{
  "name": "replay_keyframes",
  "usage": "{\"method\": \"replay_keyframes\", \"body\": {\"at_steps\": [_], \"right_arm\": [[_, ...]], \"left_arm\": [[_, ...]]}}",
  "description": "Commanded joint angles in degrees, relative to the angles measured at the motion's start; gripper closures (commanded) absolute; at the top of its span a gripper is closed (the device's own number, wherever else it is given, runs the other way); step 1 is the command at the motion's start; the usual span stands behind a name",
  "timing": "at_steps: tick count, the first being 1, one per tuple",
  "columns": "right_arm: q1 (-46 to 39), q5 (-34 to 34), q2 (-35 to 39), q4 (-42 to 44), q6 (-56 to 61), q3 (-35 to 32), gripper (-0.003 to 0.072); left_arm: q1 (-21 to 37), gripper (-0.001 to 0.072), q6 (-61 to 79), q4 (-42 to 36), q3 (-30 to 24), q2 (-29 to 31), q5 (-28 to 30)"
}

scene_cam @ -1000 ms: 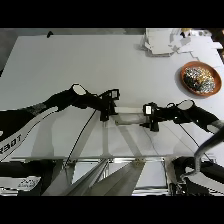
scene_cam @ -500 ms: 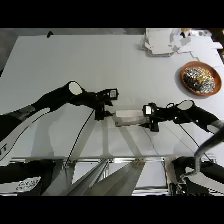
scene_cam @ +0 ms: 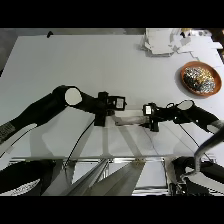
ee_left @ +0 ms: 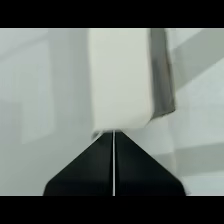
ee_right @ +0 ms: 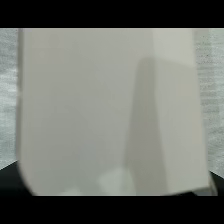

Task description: Fold the box and place the chain.

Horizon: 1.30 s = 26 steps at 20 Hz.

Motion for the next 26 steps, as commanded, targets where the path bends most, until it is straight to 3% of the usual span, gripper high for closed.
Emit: {"method": "replay_keyframes", "body": {"at_steps": [1,7,10,13,18,26], "right_arm": [[0.0,0.0,0.0,0.0,-0.1,0.0,0.0276],[0.0,0.0,0.0,0.0,-0.1,0.0,0.0276],[0.0,0.0,0.0,0.0,-0.1,0.0,0.0276],[0.0,0.0,0.0,0.0,-0.1,0.0,0.0276],[0.0,0.1,0.0,0.0,-0.1,0.0,0.0276],[0.0,0.0,0.0,0.0,-0.1,0.0,0.0276]], "left_arm": [[-4.3,0.0705,-1.1,-3.8,0.0,-1.9,2.9],[-4.0,0.0705,-13.6,-5.9,0.0,-3.6,20.5],[-4.0,0.0705,-18.0,-5.9,0.0,-3.6,24.6],[-2.8,0.0705,-23.5,-5.8,0.0,-3.6,24.8],[-1.7,0.0705,-28.3,-3.0,-0.5,-2.9,20.2],[-1.6,0.0703,-6.1,-4.7,-14.1,7.3,18.1]]}}
